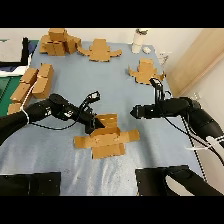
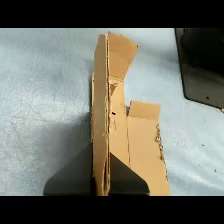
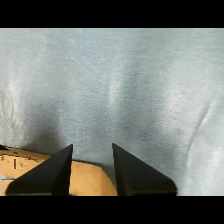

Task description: Fold the box.

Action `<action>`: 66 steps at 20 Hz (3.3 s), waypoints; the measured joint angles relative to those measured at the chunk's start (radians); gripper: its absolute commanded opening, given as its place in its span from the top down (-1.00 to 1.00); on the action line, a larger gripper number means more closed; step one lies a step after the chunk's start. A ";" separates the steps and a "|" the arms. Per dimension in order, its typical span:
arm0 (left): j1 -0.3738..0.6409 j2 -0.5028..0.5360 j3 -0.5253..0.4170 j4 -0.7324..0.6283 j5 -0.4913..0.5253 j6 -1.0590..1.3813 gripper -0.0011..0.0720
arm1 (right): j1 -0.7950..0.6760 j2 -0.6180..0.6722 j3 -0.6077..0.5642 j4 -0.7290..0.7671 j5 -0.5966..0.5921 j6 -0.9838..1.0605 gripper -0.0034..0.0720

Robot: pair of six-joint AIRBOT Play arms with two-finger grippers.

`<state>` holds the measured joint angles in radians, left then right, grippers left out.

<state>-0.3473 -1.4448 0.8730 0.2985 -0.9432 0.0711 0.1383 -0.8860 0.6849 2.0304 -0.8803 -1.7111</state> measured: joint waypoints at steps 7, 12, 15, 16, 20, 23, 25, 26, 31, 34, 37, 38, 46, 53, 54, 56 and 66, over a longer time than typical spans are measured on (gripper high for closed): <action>-0.023 0.008 -0.011 0.016 -0.006 0.032 0.94 | 0.000 0.000 0.000 0.000 0.010 0.009 0.03; -0.025 0.009 -0.012 0.022 -0.009 0.034 0.94 | 0.000 0.000 0.000 0.000 0.010 0.010 0.90; -0.026 0.009 -0.012 0.023 -0.009 0.035 0.94 | 0.000 0.000 0.000 0.002 -0.006 0.013 0.90; -0.026 0.009 -0.012 0.023 -0.010 0.035 0.94 | 0.002 0.000 0.000 0.001 -0.012 0.013 0.90; -0.026 0.009 -0.012 0.022 -0.010 0.036 0.94 | 0.058 0.004 0.000 0.002 -0.056 -0.014 0.90; -0.026 0.009 -0.012 0.020 -0.010 0.036 0.94 | 0.208 0.035 -0.005 -0.069 -0.101 -0.003 0.90; -0.026 0.009 -0.012 0.019 -0.010 0.036 0.94 | 0.349 0.077 -0.019 -0.186 -0.135 0.105 0.90; -0.026 0.009 -0.012 0.020 -0.010 0.036 0.94 | 0.421 0.099 -0.029 -0.251 -0.153 0.168 0.90; -0.027 0.009 -0.012 0.020 -0.010 0.036 0.94 | 0.792 0.177 -0.101 -0.489 -0.196 0.389 0.90; -0.027 0.009 -0.012 0.020 -0.010 0.036 0.94 | 0.991 0.191 -0.165 -0.583 -0.133 0.433 0.68; -0.027 0.009 -0.012 0.019 -0.010 0.036 0.94 | 1.128 0.185 -0.220 -0.635 -0.078 0.424 -0.28; -0.027 0.009 -0.012 0.020 -0.010 0.036 0.94 | 1.159 0.176 -0.233 -0.644 -0.067 0.413 -0.28; -0.027 0.009 -0.012 0.019 -0.010 0.036 0.94 | 1.228 0.073 -0.266 -0.795 -0.016 0.365 -0.28; -0.027 0.009 -0.012 0.019 -0.010 0.036 0.94 | 1.233 -0.001 -0.268 -0.891 0.021 0.363 -0.26; -0.027 0.009 -0.012 0.019 -0.010 0.036 0.94 | 1.233 -0.005 -0.267 -0.898 0.022 0.366 -0.26; -0.027 0.009 -0.012 0.019 -0.010 0.036 0.94 | 1.233 -0.011 -0.262 -0.920 0.025 0.380 -0.26; -0.027 0.009 -0.012 0.020 -0.010 0.036 0.94 | 1.233 -0.016 -0.247 -1.038 0.026 0.480 -0.26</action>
<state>-0.3744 -1.4361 0.8612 0.3183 -0.9527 0.1070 1.3712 -0.9016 0.4381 0.9928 -0.8543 -1.2312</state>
